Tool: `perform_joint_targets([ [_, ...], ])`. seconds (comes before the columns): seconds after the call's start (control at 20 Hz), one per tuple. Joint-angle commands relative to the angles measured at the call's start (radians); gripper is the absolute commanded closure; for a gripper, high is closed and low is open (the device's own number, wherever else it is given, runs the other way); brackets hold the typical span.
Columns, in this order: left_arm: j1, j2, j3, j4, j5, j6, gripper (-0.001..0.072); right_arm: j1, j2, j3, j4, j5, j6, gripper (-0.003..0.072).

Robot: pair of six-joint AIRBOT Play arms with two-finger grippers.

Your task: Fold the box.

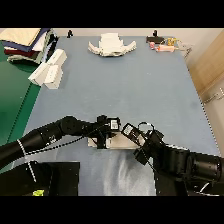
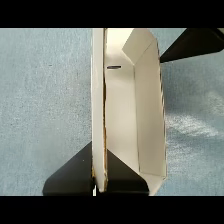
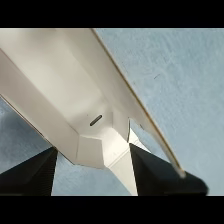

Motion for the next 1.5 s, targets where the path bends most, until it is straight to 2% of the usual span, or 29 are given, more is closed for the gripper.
perform_joint_targets([
  [0.0, 0.0, 0.0, 0.001, 0.0, 0.0, 0.0, 0.0697, -0.016, 0.001, 0.001, 0.005, 0.008, -0.086, -0.0034],
  [0.1, 0.0, 0.0, 0.001, 0.0, 0.0, 0.0, 0.0697, -0.059, 0.002, 0.001, 0.033, 0.053, -0.171, -0.0034],
  [0.25, 0.0, 0.0, 0.001, 0.0, 0.001, 0.0, 0.0697, -0.193, 0.024, -0.002, 0.171, 0.125, -0.407, -0.0034],
  [0.4, 0.0, 0.0, 0.001, 0.0, 0.0, 0.0, 0.0697, -0.402, 0.063, -0.002, 0.435, 0.172, -0.815, -0.0034],
  [0.6, 0.0, 0.0, 0.001, 0.0, 0.0, 0.0, 0.0697, -0.69, 0.052, -0.025, 0.863, 0.169, -1.439, -0.0034],
  [0.7, 0.0, 0.0, 0.001, 0.0, 0.0, 0.0, 0.0697, -0.778, 0.018, -0.039, 0.97, 0.149, -1.611, -0.0034],
  [0.9, 0.0, 0.0, 0.001, 0.0, 0.0, 0.0, 0.0697, -0.804, -0.052, -0.038, 0.975, 0.15, -1.636, -0.0034],
  [1.1, 0.0, 0.0, 0.001, 0.0, 0.0, 0.0, 0.0697, -0.804, -0.04, -0.037, 0.917, 0.132, -1.629, -0.0032],
  [1.45, 0.0, 0.0, 0.001, 0.0, 0.0, 0.0, 0.0697, -0.806, -0.067, -0.043, 0.938, 0.117, -1.678, -0.003],
])
